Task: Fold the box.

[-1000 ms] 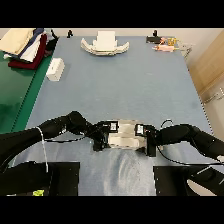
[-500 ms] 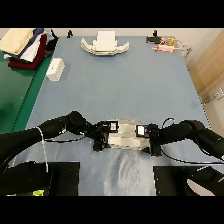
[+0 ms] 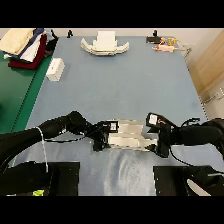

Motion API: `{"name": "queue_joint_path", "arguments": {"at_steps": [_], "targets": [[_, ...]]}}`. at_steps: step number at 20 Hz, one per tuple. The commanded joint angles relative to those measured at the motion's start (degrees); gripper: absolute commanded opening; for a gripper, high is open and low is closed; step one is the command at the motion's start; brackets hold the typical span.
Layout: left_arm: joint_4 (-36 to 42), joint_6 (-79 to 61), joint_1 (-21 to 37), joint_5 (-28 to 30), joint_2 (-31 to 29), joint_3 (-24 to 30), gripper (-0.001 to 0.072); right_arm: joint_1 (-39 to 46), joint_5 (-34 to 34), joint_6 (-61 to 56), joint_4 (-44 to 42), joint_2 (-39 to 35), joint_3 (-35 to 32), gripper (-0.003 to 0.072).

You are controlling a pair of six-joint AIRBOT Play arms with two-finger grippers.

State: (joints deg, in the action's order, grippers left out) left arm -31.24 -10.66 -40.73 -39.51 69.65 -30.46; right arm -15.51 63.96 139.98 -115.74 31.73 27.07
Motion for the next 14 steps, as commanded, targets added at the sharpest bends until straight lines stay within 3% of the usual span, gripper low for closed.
{"name": "queue_joint_path", "arguments": {"at_steps": [1, 6, 14], "targets": [[0.0, 0.0, 0.0, 0.0, 0.0, 0.0, 0.0521, 0.0, 2.5, -25.4, -4.4, -6.8, 0.7, 0.072], [0.0, 0.0, 0.0, 0.0, 0.0, 0.0, 0.0522, 0.0, 2.4, -40.9, -9.7, -10.4, 0.7, 0.072], [0.0, -1.0, 0.0, 1.3, 0.0, -0.2, 0.0521, -0.1, 1.0, -51.7, -12.1, -10.3, 0.7, 0.072]]}}
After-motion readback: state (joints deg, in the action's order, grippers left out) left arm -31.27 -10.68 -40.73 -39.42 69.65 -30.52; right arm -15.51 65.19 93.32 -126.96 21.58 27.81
